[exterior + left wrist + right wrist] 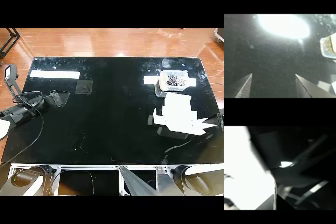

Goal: Fold the box and place the chain.

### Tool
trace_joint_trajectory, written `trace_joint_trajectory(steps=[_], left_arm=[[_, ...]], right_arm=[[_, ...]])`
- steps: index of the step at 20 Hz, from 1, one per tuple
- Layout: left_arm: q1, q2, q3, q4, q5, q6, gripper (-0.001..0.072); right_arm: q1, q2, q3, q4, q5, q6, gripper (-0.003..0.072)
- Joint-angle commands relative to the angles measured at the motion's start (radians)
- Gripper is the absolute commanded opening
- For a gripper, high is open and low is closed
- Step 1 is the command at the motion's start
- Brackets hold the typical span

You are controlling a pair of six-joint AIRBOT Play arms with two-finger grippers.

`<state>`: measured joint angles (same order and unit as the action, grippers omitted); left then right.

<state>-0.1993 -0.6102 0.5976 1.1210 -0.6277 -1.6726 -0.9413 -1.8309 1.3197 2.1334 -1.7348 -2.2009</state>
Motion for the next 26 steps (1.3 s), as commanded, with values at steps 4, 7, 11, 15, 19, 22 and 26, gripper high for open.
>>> trace_joint_trajectory(steps=[4, 7, 11, 15, 19, 22, 26], left_arm=[[0.0, -0.001, 0.0, -0.012, -0.005, 0.0, 0.0619], [-0.001, -0.001, 0.0, -0.013, -0.011, 0.0, 0.0619], [-0.047, -0.032, -0.001, -0.012, -0.012, 0.007, 0.0619], [-0.087, -0.188, -0.001, -0.095, -0.065, 0.044, 0.062], [-0.01, -0.401, 0.013, -0.399, -0.15, 0.346, 0.062], [0.104, -0.56, 0.036, -0.673, -0.417, 0.571, 0.0626], [0.124, -0.737, 0.049, -0.809, -0.498, 0.845, 0.0626]], right_arm=[[0.108, 0.122, -0.124, 0.225, -0.042, -0.029, 0.0023], [0.196, 0.25, -0.279, 0.318, 0.054, -0.055, 0.0022], [0.373, 0.478, -0.519, 0.385, 0.204, -0.03, 0.0023], [0.604, 0.734, -0.704, 0.453, 0.385, 0.066, 0.0023], [0.838, 0.921, -0.755, 0.447, 0.518, 0.092, 0.0022], [0.966, 0.962, -0.755, 0.431, 0.579, 0.195, 0.0022], [1.08, 0.962, -0.755, 0.42, 0.578, 0.219, 0.0023]])
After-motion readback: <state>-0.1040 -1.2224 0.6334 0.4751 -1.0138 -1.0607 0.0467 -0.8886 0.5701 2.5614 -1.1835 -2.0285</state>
